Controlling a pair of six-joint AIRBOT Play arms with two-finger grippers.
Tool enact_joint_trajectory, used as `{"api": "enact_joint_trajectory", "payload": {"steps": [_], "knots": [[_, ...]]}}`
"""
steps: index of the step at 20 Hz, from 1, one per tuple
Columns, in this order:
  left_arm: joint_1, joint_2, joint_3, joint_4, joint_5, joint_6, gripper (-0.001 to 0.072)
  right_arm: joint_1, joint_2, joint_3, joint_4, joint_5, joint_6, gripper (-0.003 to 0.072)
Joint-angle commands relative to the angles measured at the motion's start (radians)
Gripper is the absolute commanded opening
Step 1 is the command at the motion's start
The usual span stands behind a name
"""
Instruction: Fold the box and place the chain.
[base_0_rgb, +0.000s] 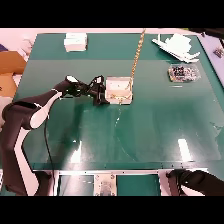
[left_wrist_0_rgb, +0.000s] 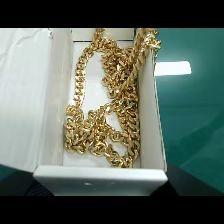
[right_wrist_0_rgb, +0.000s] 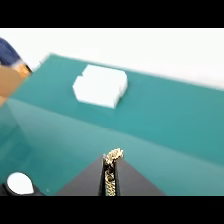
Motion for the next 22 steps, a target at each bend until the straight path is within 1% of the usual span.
{"api": "enact_joint_trajectory", "payload": {"steps": [1, 4, 8, 11, 14, 15, 19, 22], "knots": [[0.001, 0.000, 0.000, 0.000, 0.000, 0.000, 0.0362, 0.023, 0.001, 0.035, 0.002, -0.074, -0.037, 0.0009], [0.001, 0.000, 0.000, 0.000, 0.000, 0.000, 0.0362, 0.027, 0.001, 0.044, 0.001, -0.087, -0.037, 0.0009], [0.001, 0.000, 0.000, 0.000, 0.000, 0.001, 0.0362, 0.029, 0.000, 0.044, 0.010, -0.199, -0.037, 0.0009], [0.001, 0.000, 0.000, 0.000, 0.000, 0.000, 0.0362, 0.043, -0.006, 0.044, 0.010, -0.348, -0.037, 0.0009], [0.001, 0.000, 0.000, 0.000, 0.000, 0.000, 0.0362, 0.057, -0.020, 0.045, 0.010, -0.435, -0.037, 0.0009], [0.001, 0.000, 0.000, 0.000, 0.000, 0.000, 0.0362, 0.057, -0.025, 0.045, 0.009, -0.446, -0.037, 0.0008], [0.001, 0.000, 0.000, 0.000, 0.000, 0.000, 0.0362, 0.039, -0.043, 0.043, -0.010, -0.338, -0.037, 0.0009], [0.001, 0.000, 0.000, 0.000, 0.000, 0.000, 0.0362, 0.024, -0.053, 0.034, -0.009, -0.301, -0.033, 0.0009]]}}
